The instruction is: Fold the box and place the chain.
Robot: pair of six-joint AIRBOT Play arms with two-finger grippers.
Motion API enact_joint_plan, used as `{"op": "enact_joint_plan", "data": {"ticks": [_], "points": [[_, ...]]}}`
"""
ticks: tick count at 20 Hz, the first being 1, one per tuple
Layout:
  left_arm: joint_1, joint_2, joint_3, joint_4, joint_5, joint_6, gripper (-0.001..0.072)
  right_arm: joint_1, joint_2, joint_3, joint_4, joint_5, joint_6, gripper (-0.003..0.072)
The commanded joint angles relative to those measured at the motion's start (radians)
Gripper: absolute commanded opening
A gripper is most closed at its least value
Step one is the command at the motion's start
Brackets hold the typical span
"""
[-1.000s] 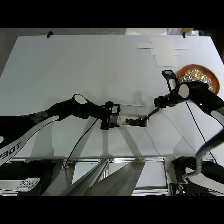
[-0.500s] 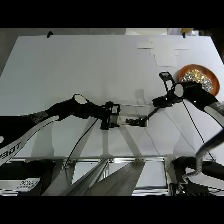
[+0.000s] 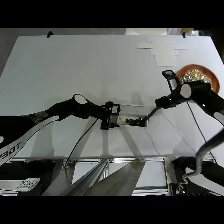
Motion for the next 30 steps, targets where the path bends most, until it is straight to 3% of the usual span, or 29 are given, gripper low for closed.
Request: {"op": "enact_joint_plan", "data": {"ticks": [1, 5, 8, 16, 24, 30], "points": [[0.0, 0.0, 0.0, 0.0, -0.001, 0.0, 0.0089, 0.029, 0.135, 0.0, 0.032, 0.115, -0.026, 0.0019], [0.0, 0.0, 0.0, 0.0, 0.0, 0.0, 0.0089, 0.157, 0.284, -0.007, 0.162, 0.215, -0.048, 0.0019], [0.0, 0.0, 0.0, 0.0, 0.0, 0.0, 0.0089, 0.26, 0.356, -0.008, 0.266, 0.209, -0.048, 0.0019], [0.0, 0.0, 0.0, 0.0, 0.0, 0.0, 0.0089, 0.451, 0.372, -0.008, 0.394, -0.017, -0.048, 0.0019], [0.0, 0.0, 0.0, 0.0, 0.0, 0.0, 0.0089, 0.475, 0.37, -0.008, 0.387, -0.163, -0.045, 0.002], [0.0, 0.0, 0.0, 0.0, 0.0, 0.0, 0.0089, 0.475, 0.336, -0.025, 0.23, -0.053, 0.062, 0.002]]}}
